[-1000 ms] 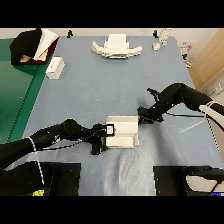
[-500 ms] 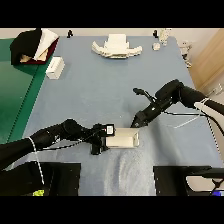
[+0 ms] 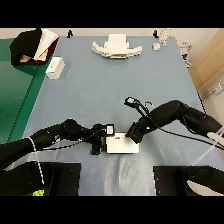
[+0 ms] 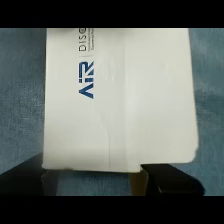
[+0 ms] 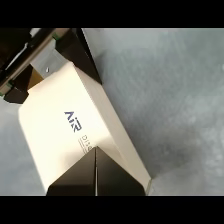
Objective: Fold the box.
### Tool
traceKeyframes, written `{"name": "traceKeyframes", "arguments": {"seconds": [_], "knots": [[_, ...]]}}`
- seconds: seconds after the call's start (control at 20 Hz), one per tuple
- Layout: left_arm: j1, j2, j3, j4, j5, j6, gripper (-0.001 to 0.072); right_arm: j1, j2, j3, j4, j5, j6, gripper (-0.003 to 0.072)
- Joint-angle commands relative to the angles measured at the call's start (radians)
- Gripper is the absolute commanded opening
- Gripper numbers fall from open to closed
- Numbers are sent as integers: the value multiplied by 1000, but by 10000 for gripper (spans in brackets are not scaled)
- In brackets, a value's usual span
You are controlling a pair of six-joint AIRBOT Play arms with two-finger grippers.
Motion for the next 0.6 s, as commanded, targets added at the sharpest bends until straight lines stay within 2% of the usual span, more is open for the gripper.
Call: {"name": "traceKeyframes", "arguments": {"seconds": [0.0, 0.35, 0.45, 0.55], "knots": [[-1, 0, 0, 0, 0, 0, 312, 86, 119, -84, -13, 236, -85, 1], [-1, 0, 0, 0, 0, 0, 312, 190, 186, -92, -17, 253, -261, 11], [-1, 0, 0, 0, 0, 0, 313, 230, 207, -123, -14, 296, -335, 100], [-1, 0, 0, 0, 0, 0, 312, 262, 229, -170, -13, 348, -400, 101]]}}
